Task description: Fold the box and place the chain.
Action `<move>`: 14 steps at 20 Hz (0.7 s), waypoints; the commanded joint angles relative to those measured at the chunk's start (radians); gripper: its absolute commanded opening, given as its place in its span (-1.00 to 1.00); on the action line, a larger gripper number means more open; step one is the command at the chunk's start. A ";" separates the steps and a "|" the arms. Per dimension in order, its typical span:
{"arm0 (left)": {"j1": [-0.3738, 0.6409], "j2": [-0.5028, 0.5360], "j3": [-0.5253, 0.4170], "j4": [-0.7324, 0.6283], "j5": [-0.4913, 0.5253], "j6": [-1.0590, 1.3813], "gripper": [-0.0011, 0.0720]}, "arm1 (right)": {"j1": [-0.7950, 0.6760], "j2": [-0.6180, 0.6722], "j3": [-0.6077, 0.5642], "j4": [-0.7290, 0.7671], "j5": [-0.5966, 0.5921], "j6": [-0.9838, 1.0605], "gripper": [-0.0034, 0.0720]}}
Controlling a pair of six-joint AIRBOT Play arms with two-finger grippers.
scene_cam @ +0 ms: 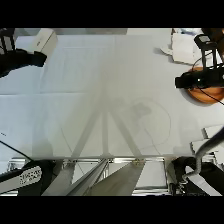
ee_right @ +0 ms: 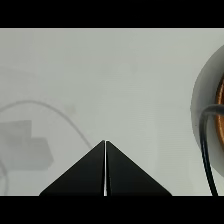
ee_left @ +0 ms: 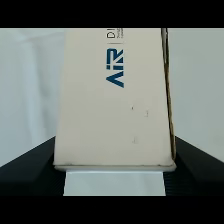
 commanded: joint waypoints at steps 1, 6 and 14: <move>0.023 -0.121 0.001 0.057 -0.004 -0.101 -0.96 | -0.001 0.001 0.001 0.000 0.000 0.000 -0.88; 0.017 -0.259 0.001 0.049 -0.013 -0.144 -0.95 | -0.001 0.001 0.001 0.000 0.000 0.000 -0.88; 0.017 -0.265 0.002 0.082 -0.048 -0.146 0.64 | -0.001 0.001 0.001 0.000 0.000 0.000 -0.88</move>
